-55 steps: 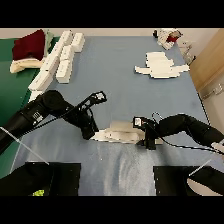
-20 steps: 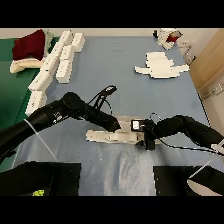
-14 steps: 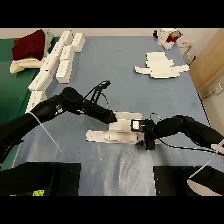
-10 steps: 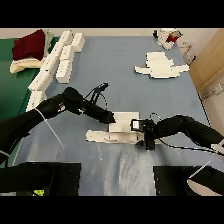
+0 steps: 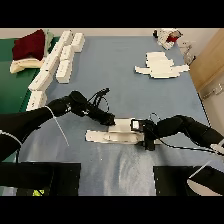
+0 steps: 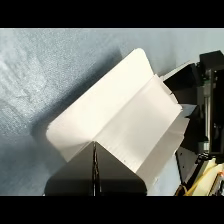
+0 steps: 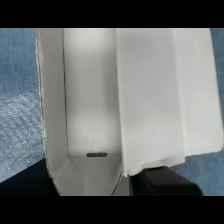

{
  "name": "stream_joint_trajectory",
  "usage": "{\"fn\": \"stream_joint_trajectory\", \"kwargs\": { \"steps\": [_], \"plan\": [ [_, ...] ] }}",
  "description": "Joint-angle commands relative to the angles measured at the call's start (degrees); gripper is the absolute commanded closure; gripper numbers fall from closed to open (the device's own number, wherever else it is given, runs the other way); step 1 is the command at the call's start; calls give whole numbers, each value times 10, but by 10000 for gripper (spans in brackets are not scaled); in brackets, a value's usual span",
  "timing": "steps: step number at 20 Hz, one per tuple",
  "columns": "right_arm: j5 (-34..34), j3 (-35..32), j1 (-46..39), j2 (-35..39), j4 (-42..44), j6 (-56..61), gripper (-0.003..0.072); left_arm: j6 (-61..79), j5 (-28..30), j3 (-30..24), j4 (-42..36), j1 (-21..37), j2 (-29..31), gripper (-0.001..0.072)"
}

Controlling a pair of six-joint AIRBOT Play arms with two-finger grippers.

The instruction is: Fold the box.

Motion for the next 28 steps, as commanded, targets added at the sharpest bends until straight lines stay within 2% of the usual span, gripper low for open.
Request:
{"fn": "stream_joint_trajectory", "kwargs": {
  "steps": [1,4,9,14,17,19,23,28],
  "plan": [
    [0,0,0,0,0,0,129,30,-10,9,-12,0,-2,695],
    [-2,0,0,0,0,18,129,63,-16,19,0,0,45,696],
    [0,0,-1,0,-1,21,129,47,-9,9,136,1,198,696],
    [0,0,-1,0,-2,21,129,46,-19,-73,211,-2,345,697],
    [0,0,-1,0,-2,21,129,116,-35,-136,232,-2,412,689],
    [0,0,-1,0,-2,21,129,157,-38,-165,232,-2,424,15],
    [0,0,-1,0,-2,21,129,252,-23,-190,232,-2,419,18],
    [0,0,-1,0,-2,21,129,315,12,-190,217,-2,371,18]
  ]
}}
